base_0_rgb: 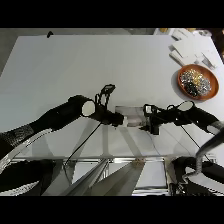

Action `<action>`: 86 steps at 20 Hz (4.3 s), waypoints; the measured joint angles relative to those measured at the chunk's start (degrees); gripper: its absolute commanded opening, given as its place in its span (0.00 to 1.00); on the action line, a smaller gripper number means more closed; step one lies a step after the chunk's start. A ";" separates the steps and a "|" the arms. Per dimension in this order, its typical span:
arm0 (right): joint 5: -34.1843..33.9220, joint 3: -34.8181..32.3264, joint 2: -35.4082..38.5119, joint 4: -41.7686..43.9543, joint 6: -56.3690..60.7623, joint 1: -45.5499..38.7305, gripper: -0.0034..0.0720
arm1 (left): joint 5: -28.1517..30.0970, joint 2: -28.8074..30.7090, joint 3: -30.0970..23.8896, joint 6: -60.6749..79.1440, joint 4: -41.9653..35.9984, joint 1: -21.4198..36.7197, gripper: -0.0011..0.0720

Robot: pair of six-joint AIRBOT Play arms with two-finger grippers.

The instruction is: Fold the box and place the chain.

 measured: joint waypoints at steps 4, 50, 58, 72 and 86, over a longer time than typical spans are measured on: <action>0.00 0.00 -0.02 0.00 -0.02 0.00 0.57 | -3.37 -1.51 3.61 -5.77 6.38 -1.75 0.47; 0.09 -0.02 -0.02 -0.02 -0.11 0.02 0.57 | -21.40 -18.32 20.68 -34.29 21.00 -7.87 0.23; -0.11 -0.02 -0.02 0.09 0.15 0.04 0.57 | -20.94 -18.16 20.76 -34.14 21.86 -7.87 0.02; -0.02 -0.02 -0.02 0.00 -0.07 0.02 0.57 | -21.16 -10.45 20.72 -20.90 16.46 -3.15 0.32; 0.00 -0.02 -0.02 0.00 0.00 0.02 0.57 | -22.27 9.22 1.46 57.96 1.97 12.04 0.66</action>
